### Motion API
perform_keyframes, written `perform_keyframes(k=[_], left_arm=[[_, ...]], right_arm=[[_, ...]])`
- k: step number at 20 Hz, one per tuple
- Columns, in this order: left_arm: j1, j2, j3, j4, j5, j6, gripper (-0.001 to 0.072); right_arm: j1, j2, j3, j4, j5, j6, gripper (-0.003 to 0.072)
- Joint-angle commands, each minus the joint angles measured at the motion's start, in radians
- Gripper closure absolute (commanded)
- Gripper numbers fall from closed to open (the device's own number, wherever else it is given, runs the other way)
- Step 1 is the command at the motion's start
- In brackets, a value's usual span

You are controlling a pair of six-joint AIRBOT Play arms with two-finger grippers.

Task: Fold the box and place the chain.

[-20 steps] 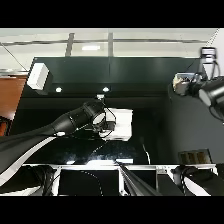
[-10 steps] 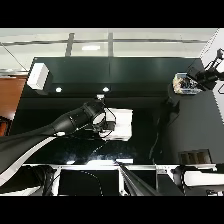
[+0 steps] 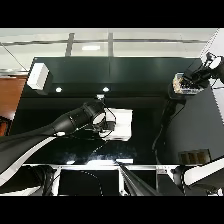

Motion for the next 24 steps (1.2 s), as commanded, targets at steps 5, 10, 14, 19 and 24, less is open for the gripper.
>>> perform_keyframes(k=[5, 10, 14, 19, 24], left_arm=[[0.0, 0.0, 0.001, 0.0, -0.002, 0.0, 0.0681], [0.0, 0.0, 0.001, 0.0, -0.001, 0.0, 0.0681], [0.0, 0.0, 0.001, 0.0, 0.0, 0.0, 0.0681], [0.0, 0.0, 0.001, 0.0, 0.0, 0.0, 0.0681], [0.0, 0.0, 0.001, 0.0, 0.002, 0.0, 0.0681]], right_arm=[[-0.002, -0.037, 0.041, -0.012, 0.018, -0.015, 0.0628], [-0.002, 0.056, 0.14, -0.011, 0.102, -0.11, 0.0672], [-0.002, 0.223, 0.14, -0.011, 0.124, -0.178, 0.0672], [0.001, 0.468, 0.142, 0.039, 0.098, -0.216, 0.0675], [0.002, 0.7, 0.141, 0.259, 0.119, -0.389, 0.0675]])
